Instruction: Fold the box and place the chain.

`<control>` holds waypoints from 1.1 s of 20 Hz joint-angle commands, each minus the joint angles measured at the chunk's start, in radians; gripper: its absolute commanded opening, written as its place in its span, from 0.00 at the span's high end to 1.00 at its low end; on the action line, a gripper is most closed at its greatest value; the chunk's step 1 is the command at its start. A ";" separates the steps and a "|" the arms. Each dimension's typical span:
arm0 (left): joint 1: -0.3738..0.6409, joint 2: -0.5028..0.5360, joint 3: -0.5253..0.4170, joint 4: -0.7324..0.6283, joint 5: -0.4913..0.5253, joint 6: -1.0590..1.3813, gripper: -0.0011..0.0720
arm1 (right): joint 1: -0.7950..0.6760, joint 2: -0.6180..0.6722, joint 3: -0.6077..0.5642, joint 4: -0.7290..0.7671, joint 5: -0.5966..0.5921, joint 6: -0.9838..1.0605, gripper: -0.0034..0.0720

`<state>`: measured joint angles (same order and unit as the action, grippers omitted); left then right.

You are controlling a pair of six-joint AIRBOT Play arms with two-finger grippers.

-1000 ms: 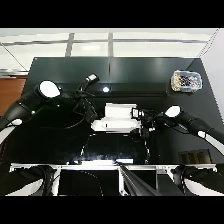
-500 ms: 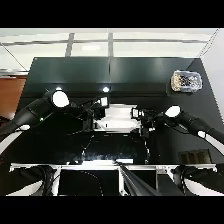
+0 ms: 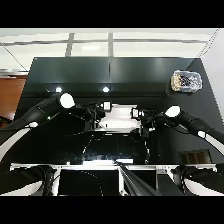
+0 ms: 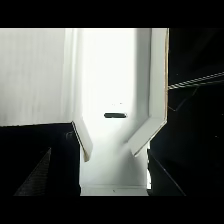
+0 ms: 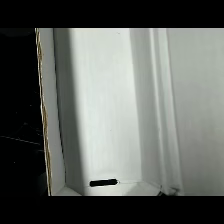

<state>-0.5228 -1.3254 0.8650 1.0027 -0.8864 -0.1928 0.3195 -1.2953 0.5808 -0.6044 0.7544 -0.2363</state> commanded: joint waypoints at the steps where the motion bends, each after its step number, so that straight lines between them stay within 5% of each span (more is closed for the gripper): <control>1: 0.000 -0.005 0.000 -0.001 0.013 0.006 0.01 | 0.000 -0.001 0.000 0.000 0.000 0.000 0.40; 12: -0.048 -0.008 0.000 0.009 0.041 0.077 0.03 | 0.000 -0.001 0.000 0.000 0.000 0.000 0.40; 13: -0.048 -0.008 0.000 0.009 0.042 0.077 0.08 | 0.000 -0.001 0.000 0.000 0.000 0.000 0.40; 17: -0.051 -0.008 0.000 0.010 0.031 0.072 0.51 | 0.000 -0.001 0.000 0.000 0.000 0.000 0.40; 22: -0.051 -0.008 0.000 0.002 0.026 0.044 0.52 | 0.000 -0.001 0.000 0.000 0.000 0.000 0.40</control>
